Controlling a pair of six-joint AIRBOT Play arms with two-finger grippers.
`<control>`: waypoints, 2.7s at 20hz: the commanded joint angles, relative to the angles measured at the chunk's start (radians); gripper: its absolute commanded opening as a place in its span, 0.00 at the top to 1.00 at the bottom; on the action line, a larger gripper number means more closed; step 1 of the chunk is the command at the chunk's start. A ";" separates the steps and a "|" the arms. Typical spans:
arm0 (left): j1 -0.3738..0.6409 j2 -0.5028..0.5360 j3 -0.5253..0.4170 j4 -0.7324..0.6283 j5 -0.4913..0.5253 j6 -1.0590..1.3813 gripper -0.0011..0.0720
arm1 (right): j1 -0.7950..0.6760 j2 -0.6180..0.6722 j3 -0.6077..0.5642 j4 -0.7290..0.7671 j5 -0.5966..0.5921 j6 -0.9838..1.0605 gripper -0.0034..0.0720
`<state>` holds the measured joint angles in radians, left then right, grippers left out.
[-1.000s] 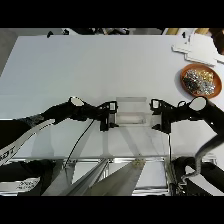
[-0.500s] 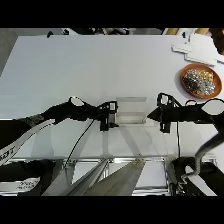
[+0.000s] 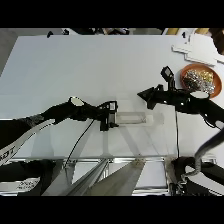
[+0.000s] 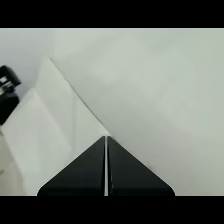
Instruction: Fold the box and place the chain.
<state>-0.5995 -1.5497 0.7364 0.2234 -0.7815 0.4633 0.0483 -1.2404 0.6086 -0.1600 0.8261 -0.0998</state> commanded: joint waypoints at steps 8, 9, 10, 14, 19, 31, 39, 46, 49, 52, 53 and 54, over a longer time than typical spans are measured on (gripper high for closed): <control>0.000 0.000 0.000 0.001 -0.001 0.001 0.87 | -0.001 -0.115 0.088 -0.315 -0.003 0.298 0.93; 0.000 0.000 0.000 0.001 -0.001 0.001 0.87 | -0.001 -0.082 0.098 -0.318 0.001 0.314 0.93; 0.001 0.000 0.000 0.001 -0.001 0.001 0.87 | 0.000 -0.038 0.113 -0.340 0.009 0.341 0.93; 0.000 0.000 0.000 0.001 -0.001 0.001 0.87 | 0.000 0.161 0.138 -0.540 0.100 0.426 0.93; 0.000 0.000 0.000 0.001 -0.001 0.001 0.87 | 0.000 0.241 0.132 -0.922 0.427 0.409 0.93; 0.001 0.000 0.000 0.001 -0.001 0.001 0.87 | 0.000 0.184 -0.086 -0.764 0.149 -0.033 0.67; 0.001 0.000 0.000 0.001 -0.001 0.001 0.87 | 0.001 0.143 -0.106 -0.592 0.120 -0.172 0.75; 0.000 0.000 0.000 0.001 -0.001 0.001 0.87 | 0.066 0.141 -0.142 -0.538 0.076 -0.223 0.75; 0.001 0.000 0.000 0.001 -0.001 0.001 0.87 | 0.066 0.141 -0.147 -0.479 0.070 -0.227 0.75; 0.000 0.000 0.000 0.001 -0.001 0.001 0.87 | 0.067 0.119 -0.152 -0.398 0.067 -0.283 0.75; 0.000 0.000 0.000 0.001 -0.001 0.001 0.87 | 0.078 0.099 -0.152 -0.385 0.061 -0.290 0.75; 0.000 0.000 0.000 0.001 -0.001 0.001 0.87 | 0.095 0.080 -0.152 -0.385 0.054 -0.291 0.74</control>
<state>-0.5991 -1.5497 0.7364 0.2249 -0.7815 0.4641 0.1226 -1.1271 0.4591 -0.5968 0.8936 -0.3630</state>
